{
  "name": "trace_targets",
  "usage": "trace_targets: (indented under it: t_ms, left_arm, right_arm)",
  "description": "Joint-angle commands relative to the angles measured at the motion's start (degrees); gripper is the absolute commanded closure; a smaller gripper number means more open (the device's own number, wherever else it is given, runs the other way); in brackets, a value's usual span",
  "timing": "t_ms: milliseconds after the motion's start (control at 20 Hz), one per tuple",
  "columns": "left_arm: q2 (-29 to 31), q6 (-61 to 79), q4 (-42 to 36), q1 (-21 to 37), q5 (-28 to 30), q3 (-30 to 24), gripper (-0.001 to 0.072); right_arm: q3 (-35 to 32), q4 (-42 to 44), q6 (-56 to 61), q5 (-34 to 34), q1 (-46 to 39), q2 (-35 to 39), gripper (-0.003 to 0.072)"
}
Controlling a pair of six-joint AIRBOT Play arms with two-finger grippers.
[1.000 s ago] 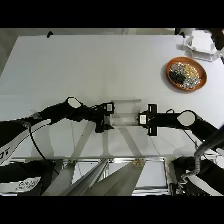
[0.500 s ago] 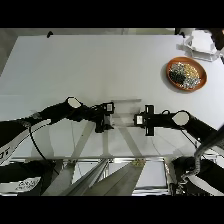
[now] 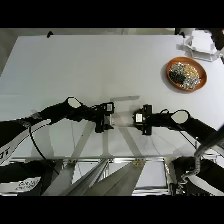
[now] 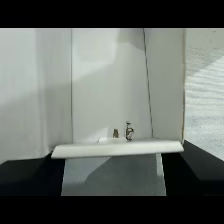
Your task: Fold the box and place the chain.
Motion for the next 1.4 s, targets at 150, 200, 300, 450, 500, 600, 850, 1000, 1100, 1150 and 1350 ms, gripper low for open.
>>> trace_targets:
  t_ms: [150, 200, 300, 450, 500, 600, 850, 1000, 1100, 1150, 1350]
  left_arm:
    - [0.0, 0.0, 0.0, 0.0, 0.0, 0.0, 0.0389]
    - [0.0, 0.0, 0.0, 0.0, 0.0, 0.0, 0.0389]
    - [0.0, 0.0, 0.0, 0.0, 0.0, 0.0, 0.0389]
    - [0.0, 0.0, 0.0, 0.0, 0.0, 0.0, 0.0389]
    - [0.0, 0.0, 0.0, 0.0, 0.0, 0.0, 0.0389]
    - [0.0, 0.0, 0.0, 0.0, 0.0, 0.0, 0.0389]
    - [0.0, 0.0, 0.0, 0.0, 0.0, 0.0, 0.0389]
    - [0.0, 0.0, 0.0, 0.0, 0.0, 0.0, 0.0389]
    - [0.0, 0.0, 0.0, 0.0, 0.0, 0.0, 0.0389]
    - [0.0, 0.0, 0.0, 0.0, 0.0, 0.0, 0.0389]
    - [0.0, 0.0, 0.0, 0.0, 0.0, 0.0, 0.0389]
  right_arm:
    - [0.0, -0.1, 4.7, 1.5, 0.0, 0.7, 0.0670]
    - [0.0, -1.4, 6.5, 1.9, 0.0, 1.8, 0.0670]
    - [0.0, -6.1, 12.9, 1.5, -0.1, 5.8, 0.0670]
    - [0.0, -12.4, 29.9, 0.8, -2.6, 12.7, 0.0670]
    - [0.0, -13.4, 40.0, 0.9, -4.3, 14.6, 0.0670]
    - [0.0, -16.1, 61.7, 1.9, -8.4, 17.8, 0.0670]
    - [0.0, -29.8, 91.1, 12.4, -20.9, 21.3, 0.0670]
    - [0.0, -32.3, 95.9, 14.0, -28.3, 20.0, 0.0670]
    - [0.0, -32.7, 95.9, 15.1, -30.6, 18.8, 0.0670]
    - [0.0, -33.1, 95.8, 15.9, -30.8, 17.7, 0.0670]
    - [0.0, -30.6, 92.8, 17.7, -29.4, 10.7, 0.0670]
